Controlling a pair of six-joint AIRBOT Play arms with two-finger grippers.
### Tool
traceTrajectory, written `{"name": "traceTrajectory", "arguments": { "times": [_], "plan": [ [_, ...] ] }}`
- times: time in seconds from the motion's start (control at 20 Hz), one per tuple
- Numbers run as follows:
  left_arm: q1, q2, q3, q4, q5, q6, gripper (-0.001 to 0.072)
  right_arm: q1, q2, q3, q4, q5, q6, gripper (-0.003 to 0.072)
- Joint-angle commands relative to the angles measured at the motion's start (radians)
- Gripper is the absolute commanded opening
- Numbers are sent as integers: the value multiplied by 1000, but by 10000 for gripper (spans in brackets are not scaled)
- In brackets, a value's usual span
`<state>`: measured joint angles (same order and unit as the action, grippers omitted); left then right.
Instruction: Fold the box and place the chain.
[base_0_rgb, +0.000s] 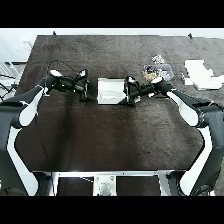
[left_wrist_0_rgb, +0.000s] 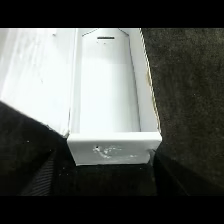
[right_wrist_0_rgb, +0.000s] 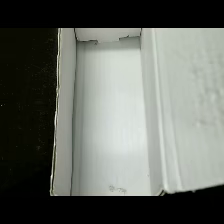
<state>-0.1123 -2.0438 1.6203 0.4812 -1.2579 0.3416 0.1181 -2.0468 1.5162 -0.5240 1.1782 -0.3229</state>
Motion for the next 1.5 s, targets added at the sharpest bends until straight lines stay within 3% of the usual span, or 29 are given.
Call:
{"name": "traceTrajectory", "arguments": {
  "times": [0.0,0.6,0.75,1.45],
  "plan": [
    [-4,-1,1,5,-3,-29,720,1,-1,0,0,0,0,501],
    [-30,-1,-2,17,-19,-19,720,1,-1,0,0,0,0,501],
    [-42,-1,-2,42,40,-24,720,1,-1,0,0,0,0,500],
    [-49,-36,-2,15,56,-19,718,1,-1,0,0,0,0,501]
  ]
}}
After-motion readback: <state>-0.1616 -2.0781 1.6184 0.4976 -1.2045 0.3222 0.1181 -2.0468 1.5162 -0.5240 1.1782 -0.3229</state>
